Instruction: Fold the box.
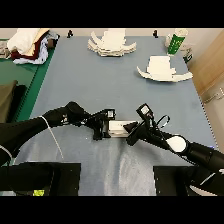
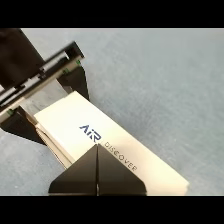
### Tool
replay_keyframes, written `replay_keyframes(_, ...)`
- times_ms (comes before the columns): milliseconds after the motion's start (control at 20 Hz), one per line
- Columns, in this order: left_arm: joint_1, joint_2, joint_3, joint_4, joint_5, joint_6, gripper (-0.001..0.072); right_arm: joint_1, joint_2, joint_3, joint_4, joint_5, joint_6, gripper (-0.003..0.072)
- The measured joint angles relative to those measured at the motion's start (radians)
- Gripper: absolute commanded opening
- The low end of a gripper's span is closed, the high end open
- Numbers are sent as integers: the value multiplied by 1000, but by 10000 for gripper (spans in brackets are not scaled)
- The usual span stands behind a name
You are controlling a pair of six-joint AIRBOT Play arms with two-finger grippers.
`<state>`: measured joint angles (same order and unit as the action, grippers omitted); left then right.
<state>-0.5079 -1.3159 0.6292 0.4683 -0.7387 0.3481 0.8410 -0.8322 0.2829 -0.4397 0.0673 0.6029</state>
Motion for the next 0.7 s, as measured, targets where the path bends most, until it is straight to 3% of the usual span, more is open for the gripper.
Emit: replay_keyframes(700, 0, -1, 0, 1, -1, -1, 335, 8, -57, -15, 29, 11, -2, 3)
